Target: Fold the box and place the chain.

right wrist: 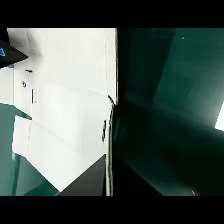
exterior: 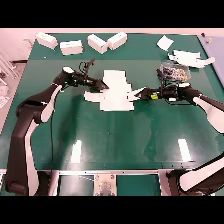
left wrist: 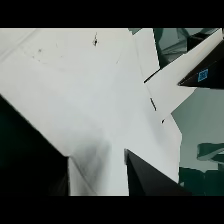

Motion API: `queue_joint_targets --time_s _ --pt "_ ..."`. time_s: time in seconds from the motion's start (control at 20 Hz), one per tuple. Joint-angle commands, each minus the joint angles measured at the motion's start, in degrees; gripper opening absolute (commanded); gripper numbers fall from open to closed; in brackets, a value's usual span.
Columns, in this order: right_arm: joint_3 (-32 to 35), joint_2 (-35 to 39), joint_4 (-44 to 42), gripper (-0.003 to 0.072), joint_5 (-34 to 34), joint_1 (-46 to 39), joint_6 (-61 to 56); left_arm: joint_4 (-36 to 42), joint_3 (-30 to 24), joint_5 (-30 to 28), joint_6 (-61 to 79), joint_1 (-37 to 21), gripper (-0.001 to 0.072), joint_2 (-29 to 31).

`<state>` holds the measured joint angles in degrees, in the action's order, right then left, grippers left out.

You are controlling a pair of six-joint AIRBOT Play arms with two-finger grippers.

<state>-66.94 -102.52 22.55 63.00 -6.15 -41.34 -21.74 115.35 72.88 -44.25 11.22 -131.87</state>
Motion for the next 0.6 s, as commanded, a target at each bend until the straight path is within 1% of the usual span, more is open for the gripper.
queue_joint_targets --time_s 0.0,0.15,0.2,0.25,0.3,0.45,0.5,0.55 --pt "-0.04 -0.02 0.00 0.0014 0.00 0.04 0.00 0.37 0.04 0.02 1.86 -0.04 0.0170 -0.04" --pt "-0.04 -0.02 0.02 0.0014 0.00 0.04 0.00 1.68 0.04 -0.04 4.42 -0.04 0.0167 -0.04" --pt "-0.04 -0.02 0.02 0.0013 0.00 0.04 0.00 2.25 0.04 -0.04 5.20 -0.04 0.0075 -0.04" --pt "-0.04 -0.02 0.04 0.0014 0.00 0.04 0.00 2.69 0.04 -0.02 6.36 -0.04 0.0069 -0.04" --pt "-0.04 -0.02 0.04 0.0014 0.00 0.04 0.02 3.19 0.04 0.66 9.14 -0.04 0.0027 -0.04" --pt "-0.07 0.00 -0.02 0.0018 0.00 -0.02 0.04 3.85 0.04 3.52 19.54 -0.04 0.0022 -0.04" --pt "-0.07 0.00 -0.04 0.0127 0.02 -0.15 0.04 4.13 0.00 5.38 24.26 -0.04 0.0021 -0.04" --pt "-0.09 0.00 -0.11 0.0332 0.04 -0.48 0.52 4.72 -0.20 7.50 29.46 -0.04 0.0020 -0.04"
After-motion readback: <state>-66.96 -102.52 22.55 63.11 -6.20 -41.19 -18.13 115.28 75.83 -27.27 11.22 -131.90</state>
